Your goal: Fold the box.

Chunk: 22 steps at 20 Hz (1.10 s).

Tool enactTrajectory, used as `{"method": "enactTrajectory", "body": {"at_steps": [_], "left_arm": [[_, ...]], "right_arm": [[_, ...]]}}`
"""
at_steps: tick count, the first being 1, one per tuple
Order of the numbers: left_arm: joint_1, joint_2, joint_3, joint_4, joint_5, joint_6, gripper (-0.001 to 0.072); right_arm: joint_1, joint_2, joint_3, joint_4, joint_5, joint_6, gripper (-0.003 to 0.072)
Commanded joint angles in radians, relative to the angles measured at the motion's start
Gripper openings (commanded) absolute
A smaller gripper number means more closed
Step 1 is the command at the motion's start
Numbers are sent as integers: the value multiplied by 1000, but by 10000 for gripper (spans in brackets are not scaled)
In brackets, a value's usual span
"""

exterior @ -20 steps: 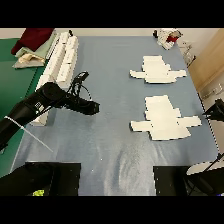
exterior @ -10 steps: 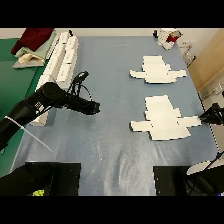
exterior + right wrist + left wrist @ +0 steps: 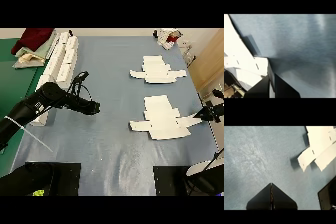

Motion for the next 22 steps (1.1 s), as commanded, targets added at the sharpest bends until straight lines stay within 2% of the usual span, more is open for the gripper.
{"method": "enactTrajectory", "body": {"at_steps": [1,2,6,9,12,14,16,19,22], "left_arm": [[0,0,1,0,-18,0,14],[0,0,1,0,-22,0,15],[2,0,1,-1,-28,0,14],[3,1,10,-2,-38,0,14],[56,10,34,-7,-136,2,13],[119,41,29,1,-228,11,13],[173,95,-3,1,-279,24,13],[209,184,-88,2,-331,39,13],[209,223,-163,2,-328,38,13]], "right_arm": [[80,-1,-1,42,-54,1,30],[105,-1,-1,68,-67,12,4],[211,34,-14,196,-36,93,3],[331,155,-106,210,104,126,3],[438,293,-217,209,208,180,3],[497,396,-311,203,256,207,3],[549,510,-434,202,319,240,3],[631,682,-640,198,385,286,3],[716,797,-797,192,517,336,3]]}}
